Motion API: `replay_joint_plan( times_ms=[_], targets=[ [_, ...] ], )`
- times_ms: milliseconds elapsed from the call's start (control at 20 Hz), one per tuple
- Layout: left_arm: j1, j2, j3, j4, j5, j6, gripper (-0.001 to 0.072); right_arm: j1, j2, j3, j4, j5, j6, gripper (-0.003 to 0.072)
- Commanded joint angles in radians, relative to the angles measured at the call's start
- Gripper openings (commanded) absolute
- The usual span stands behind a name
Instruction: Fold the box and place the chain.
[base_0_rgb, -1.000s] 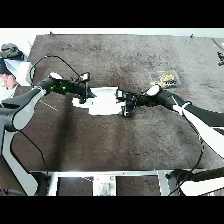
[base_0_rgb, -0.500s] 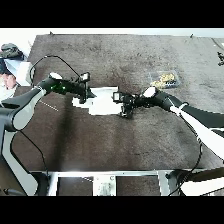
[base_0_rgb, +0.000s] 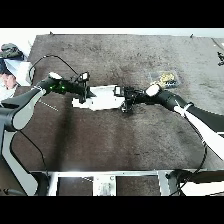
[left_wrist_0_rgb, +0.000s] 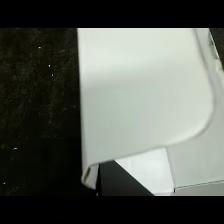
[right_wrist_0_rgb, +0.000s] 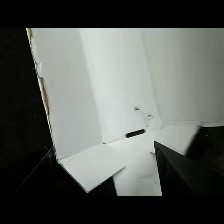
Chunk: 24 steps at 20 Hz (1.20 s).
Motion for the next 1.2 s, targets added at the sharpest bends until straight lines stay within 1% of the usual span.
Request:
replay_joint_plan(
  times_ms=[0,150,200,350,450,700,950,1100,1150],
  targets=[
    [0.0,0.0,0.0,0.0,-0.003,0.0,0.0013,-0.019,0.018,0.001,0.022,-0.006,0.005,0.0707],
    [0.0,0.0,0.0,0.0,-0.002,0.0,0.0012,-0.048,0.015,0.003,0.154,-0.004,-0.126,0.0705],
    [0.0,0.0,0.0,0.0,-0.002,0.0,0.0012,-0.058,0.01,0.01,0.185,0.019,-0.175,0.0705],
    [0.0,0.0,0.0,0.0,-0.003,0.0,0.0013,-0.085,-0.035,0.065,0.185,0.107,-0.181,0.0705],
    [0.0,0.0,0.0,0.0,-0.003,0.0,0.0013,-0.105,-0.08,0.117,0.185,0.208,-0.179,0.0705],
    [0.0,0.0,0.0,0.0,-0.003,0.0,0.0013,-0.128,-0.174,0.225,0.188,0.335,-0.142,0.0704],
    [0.0,0.0,0.0,0.0,-0.002,0.0,0.0013,-0.13,-0.289,0.355,0.167,0.414,-0.086,0.0705],
    [0.0,0.0,0.0,0.0,-0.003,0.0,0.0013,-0.13,-0.341,0.414,0.165,0.521,-0.069,0.0705],
    [0.0,0.0,0.0,0.0,-0.003,0.0,0.0013,-0.13,-0.349,0.42,0.157,0.538,-0.054,0.0705]
  ],
)
